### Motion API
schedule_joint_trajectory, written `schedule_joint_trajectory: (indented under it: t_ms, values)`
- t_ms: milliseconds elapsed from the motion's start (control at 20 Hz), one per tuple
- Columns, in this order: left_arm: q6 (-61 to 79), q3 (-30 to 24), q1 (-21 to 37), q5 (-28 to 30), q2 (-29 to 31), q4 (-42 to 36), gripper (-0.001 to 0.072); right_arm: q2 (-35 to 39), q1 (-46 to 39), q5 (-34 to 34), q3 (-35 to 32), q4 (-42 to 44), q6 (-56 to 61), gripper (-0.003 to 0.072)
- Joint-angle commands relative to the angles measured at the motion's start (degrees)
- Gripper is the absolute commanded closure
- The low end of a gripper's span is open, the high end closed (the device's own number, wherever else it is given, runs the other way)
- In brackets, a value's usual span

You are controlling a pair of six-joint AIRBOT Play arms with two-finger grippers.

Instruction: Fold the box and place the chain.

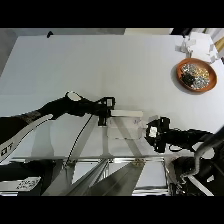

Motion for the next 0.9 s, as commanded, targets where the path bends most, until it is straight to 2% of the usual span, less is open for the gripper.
schedule_joint_trajectory:
  t_ms: [0, 850]
  values:
    - [-5.33, 0.04, 0.07, 1.55, 0.55, 2.60, 0.0706, 0.07, 0.07, -0.11, -0.02, 0.02, 0.20, 0.0159]
    - [-6.67, 0.04, 0.07, 1.49, 0.52, 2.45, 0.0700, -0.28, 0.07, 0.63, -0.02, 0.00, -0.26, 0.0161]
